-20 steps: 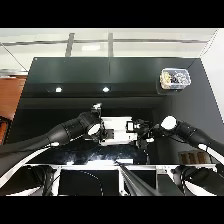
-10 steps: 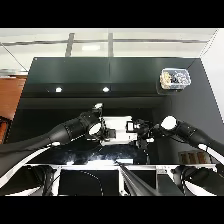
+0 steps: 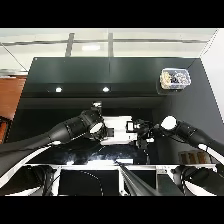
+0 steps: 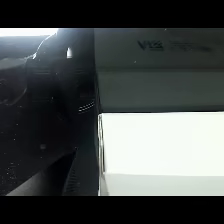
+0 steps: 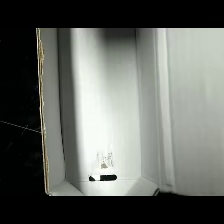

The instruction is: Fold the box and place the chain.

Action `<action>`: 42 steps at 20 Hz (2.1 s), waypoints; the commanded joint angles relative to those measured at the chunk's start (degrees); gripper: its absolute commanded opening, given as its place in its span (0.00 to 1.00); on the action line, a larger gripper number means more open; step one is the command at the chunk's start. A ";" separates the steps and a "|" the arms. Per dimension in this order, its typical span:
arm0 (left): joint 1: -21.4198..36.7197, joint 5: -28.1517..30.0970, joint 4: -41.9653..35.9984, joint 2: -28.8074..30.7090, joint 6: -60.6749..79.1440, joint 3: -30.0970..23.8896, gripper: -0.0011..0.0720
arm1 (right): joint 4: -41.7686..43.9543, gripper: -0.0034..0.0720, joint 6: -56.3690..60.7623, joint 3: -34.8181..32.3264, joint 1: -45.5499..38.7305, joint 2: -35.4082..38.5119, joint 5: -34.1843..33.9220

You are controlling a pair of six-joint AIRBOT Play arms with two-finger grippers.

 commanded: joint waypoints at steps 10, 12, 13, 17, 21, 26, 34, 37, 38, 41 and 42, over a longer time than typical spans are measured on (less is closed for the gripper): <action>-0.07 1.60 -1.31 -0.02 -1.73 0.20 0.05 | 0.02 0.45 0.09 0.02 0.07 -0.04 0.02; -0.09 1.62 -1.42 -0.02 -1.73 0.20 0.06 | 0.02 0.45 0.09 0.02 0.07 -0.04 0.00; -0.07 1.62 -1.57 -0.02 -1.73 0.20 0.18 | 0.02 0.45 0.09 0.02 0.07 -0.04 0.00; -0.07 1.51 -1.55 -0.02 -1.73 0.20 0.43 | 0.02 0.45 0.09 0.02 0.07 -0.04 0.00; -0.07 1.68 -1.66 -0.02 -1.09 0.20 0.05 | 0.02 0.45 0.09 0.02 0.07 -0.04 0.00; 0.04 1.38 -1.51 -0.02 0.37 0.20 0.05 | 0.00 0.73 3.26 0.11 0.07 0.04 1.81; 1.22 -1.18 2.14 0.00 3.54 0.37 0.05 | -5.44 0.89 8.13 0.13 -0.09 9.99 5.64; 1.14 0.26 2.99 0.00 3.52 0.37 0.05 | -6.75 0.89 8.76 0.11 0.09 10.82 6.54; 1.07 0.57 2.99 0.00 3.52 0.37 0.05 | -6.67 0.89 8.72 0.11 0.22 10.82 5.88; 1.09 1.31 2.99 -0.02 3.52 0.37 0.05 | -6.47 0.89 7.76 0.09 0.22 10.78 2.05; 1.09 1.62 2.99 -0.02 3.54 0.37 0.05 | -5.97 0.89 6.86 0.09 0.20 10.71 0.74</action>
